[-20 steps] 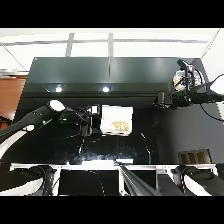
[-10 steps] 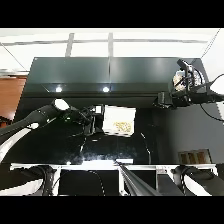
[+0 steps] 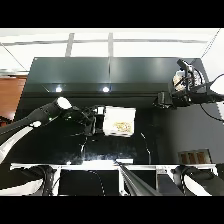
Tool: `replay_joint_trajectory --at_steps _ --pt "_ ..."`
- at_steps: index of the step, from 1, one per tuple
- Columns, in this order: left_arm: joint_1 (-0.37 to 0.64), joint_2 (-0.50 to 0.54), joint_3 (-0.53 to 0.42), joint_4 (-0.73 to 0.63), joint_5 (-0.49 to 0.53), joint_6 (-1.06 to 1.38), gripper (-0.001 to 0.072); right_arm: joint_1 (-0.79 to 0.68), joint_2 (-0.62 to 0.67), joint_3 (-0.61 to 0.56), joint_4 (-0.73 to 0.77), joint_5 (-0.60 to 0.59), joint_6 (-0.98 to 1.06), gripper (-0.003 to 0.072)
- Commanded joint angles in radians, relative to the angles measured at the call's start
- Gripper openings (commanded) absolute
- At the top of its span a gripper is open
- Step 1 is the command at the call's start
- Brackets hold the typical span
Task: Fold the box and place the chain.
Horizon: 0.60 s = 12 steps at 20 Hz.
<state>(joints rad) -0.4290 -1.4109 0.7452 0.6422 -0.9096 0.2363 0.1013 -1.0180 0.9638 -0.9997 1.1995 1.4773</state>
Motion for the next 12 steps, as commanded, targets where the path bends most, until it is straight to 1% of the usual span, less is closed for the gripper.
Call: replay_joint_trajectory --at_steps 1,12 --pt "-0.013 -0.003 0.002 0.000 -0.001 -0.001 0.0706 0.000 -0.001 0.001 0.000 -0.001 0.000 0.0317" --pt "-0.018 -0.014 0.002 -0.056 0.015 -0.005 0.0706 0.000 -0.001 0.001 0.000 0.000 0.000 0.0317"
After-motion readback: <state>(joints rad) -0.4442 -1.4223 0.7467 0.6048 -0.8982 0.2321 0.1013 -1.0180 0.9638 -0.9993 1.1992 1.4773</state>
